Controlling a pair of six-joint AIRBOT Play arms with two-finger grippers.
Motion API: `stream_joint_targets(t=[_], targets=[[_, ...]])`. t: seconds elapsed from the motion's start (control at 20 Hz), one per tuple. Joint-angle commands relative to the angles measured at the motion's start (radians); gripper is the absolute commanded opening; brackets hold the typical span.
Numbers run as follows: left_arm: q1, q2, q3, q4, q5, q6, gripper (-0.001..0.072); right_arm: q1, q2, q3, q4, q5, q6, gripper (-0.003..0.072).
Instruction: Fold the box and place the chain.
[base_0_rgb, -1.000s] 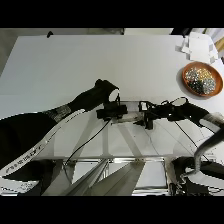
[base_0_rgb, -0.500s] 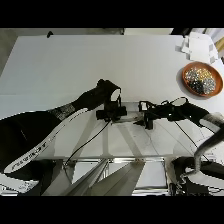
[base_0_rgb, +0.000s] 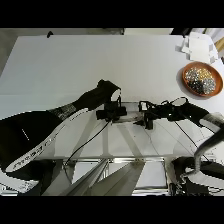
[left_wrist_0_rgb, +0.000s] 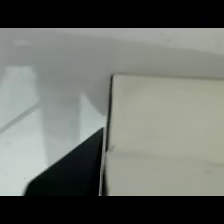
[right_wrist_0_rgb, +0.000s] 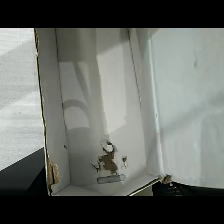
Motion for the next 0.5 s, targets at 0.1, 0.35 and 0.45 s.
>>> stream_joint_targets(t=[0.1,0.35,0.45], targets=[[0.010,0.001,0.001,0.008,-0.011,0.005,0.0227,0.001,0.001,0.000,0.000,0.000,-0.001,0.0421],[0.010,-0.002,0.001,0.039,-0.002,0.008,0.0209,0.001,0.001,0.000,0.000,0.000,-0.001,0.0421],[0.006,-0.007,0.001,0.038,0.000,0.008,0.0203,0.001,0.001,0.000,0.000,0.000,-0.001,0.0421]])
